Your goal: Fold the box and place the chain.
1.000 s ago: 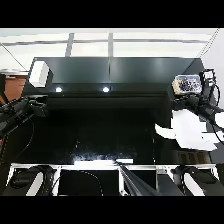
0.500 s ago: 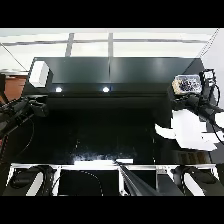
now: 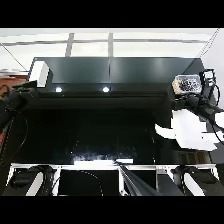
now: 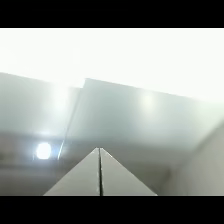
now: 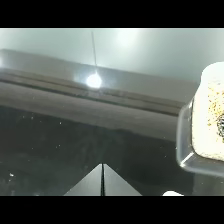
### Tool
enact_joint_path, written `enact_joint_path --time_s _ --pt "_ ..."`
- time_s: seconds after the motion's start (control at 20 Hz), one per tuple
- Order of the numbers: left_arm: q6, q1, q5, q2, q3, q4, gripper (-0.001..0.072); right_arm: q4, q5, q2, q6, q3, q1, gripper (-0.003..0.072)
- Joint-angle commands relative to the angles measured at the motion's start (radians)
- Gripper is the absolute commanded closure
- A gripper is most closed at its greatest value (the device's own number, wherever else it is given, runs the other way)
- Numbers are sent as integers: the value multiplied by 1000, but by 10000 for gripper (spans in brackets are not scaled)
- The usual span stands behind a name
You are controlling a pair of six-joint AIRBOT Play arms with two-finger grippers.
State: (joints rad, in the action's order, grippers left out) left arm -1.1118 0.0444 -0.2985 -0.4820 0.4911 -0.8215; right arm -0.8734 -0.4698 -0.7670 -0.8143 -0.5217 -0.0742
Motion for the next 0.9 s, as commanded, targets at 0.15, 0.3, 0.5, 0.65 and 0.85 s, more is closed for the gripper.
enact_joint_path --time_s 0.15,0.3,0.5,0.65,0.85 --pt "-17 -6 159 -33 0 96 678 2 61 -5 -2 0 0 622" --pt "-10 -35 69 -111 1 98 1 -47 92 -5 -39 -13 -4 -25" --pt "143 -93 -259 -280 46 85 1 -640 -43 -40 -651 -204 -154 -24" --pt "136 -119 -314 -364 72 64 1 -974 -226 -166 -870 -359 -444 5" --pt "136 -124 -321 -379 75 65 1 -874 -328 -290 -855 -373 -777 5"
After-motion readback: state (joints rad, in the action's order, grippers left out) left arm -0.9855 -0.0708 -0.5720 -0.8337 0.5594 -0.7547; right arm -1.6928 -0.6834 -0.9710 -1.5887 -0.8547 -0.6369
